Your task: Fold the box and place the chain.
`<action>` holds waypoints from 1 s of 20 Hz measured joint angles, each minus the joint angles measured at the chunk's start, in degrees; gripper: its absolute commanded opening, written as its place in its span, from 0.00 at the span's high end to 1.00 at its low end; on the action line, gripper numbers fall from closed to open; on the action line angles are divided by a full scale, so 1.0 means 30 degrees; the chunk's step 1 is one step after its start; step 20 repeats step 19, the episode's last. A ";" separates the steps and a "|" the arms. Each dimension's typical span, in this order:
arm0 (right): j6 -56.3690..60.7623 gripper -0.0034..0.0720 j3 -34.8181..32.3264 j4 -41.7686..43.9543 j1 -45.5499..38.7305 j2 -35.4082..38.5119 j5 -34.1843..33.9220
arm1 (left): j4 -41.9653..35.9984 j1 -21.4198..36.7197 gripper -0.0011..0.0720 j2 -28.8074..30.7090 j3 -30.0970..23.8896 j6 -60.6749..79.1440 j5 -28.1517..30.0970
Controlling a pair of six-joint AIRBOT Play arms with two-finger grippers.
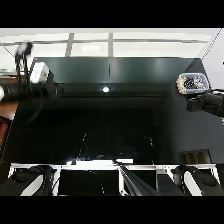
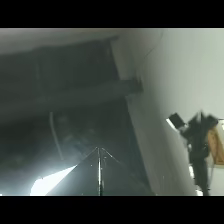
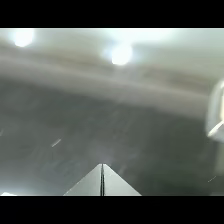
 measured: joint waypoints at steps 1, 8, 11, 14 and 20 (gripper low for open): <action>-0.0219 0.94 -0.0714 -0.0087 0.0022 0.0066 -0.1078 | 0.0022 -0.0299 0.95 0.1443 -0.1690 -0.0007 0.0845; -0.0743 0.94 -0.3198 -0.0124 0.0080 0.0233 -0.4000 | 0.0233 -0.0692 0.94 0.7249 -0.6841 -0.0073 0.3417; -0.0794 0.94 -0.3388 -0.0138 0.0080 0.0233 -0.4182 | 0.0233 -0.0692 0.94 0.7832 -0.7220 -0.0073 0.3650; -0.0801 0.94 -0.3461 -0.0153 0.0080 0.0233 -0.4269 | 0.0233 -0.0692 0.94 0.8058 -0.7366 -0.0073 0.3745; -0.0809 0.94 -0.3483 -0.0153 0.0080 0.0233 -0.4320 | 0.0233 -0.0692 0.94 0.8167 -0.7439 -0.0073 0.3840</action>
